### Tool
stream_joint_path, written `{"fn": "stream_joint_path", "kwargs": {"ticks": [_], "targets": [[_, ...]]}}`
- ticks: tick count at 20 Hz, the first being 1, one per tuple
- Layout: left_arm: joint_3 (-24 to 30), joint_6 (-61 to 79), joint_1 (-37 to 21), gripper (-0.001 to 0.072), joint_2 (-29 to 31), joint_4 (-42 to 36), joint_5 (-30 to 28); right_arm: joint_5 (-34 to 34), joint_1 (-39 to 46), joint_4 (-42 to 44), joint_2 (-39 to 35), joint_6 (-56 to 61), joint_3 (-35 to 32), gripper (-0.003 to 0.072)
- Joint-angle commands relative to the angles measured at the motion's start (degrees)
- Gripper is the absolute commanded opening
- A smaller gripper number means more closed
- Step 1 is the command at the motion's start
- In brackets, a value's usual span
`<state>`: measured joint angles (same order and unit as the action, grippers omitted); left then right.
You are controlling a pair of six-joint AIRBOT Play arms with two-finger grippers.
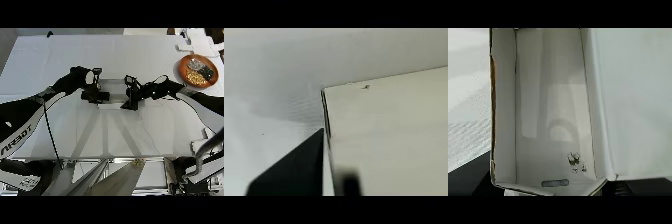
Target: Fold the box and place the chain.
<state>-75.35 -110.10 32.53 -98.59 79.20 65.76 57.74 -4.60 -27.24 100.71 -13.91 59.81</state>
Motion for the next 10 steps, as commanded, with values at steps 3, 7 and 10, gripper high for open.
{"fn": "stream_joint_path", "kwargs": {"ticks": [3, 7, 10], "targets": [[-0.50, -0.63, 0.11, 0.0007, -1.22, 0.59, 1.64, -0.07, 0.02, 0.11, 0.00, 0.13, 0.04, 0.0497], [-0.50, -0.66, 0.07, 0.0023, -1.22, 0.57, 1.33, -0.07, 0.02, 0.11, 0.00, 0.13, 0.04, 0.0497], [-0.48, -0.74, 0.07, 0.0324, -0.83, 0.26, 1.88, -0.07, 0.02, 0.11, 0.00, 0.13, 0.04, 0.0497]]}}
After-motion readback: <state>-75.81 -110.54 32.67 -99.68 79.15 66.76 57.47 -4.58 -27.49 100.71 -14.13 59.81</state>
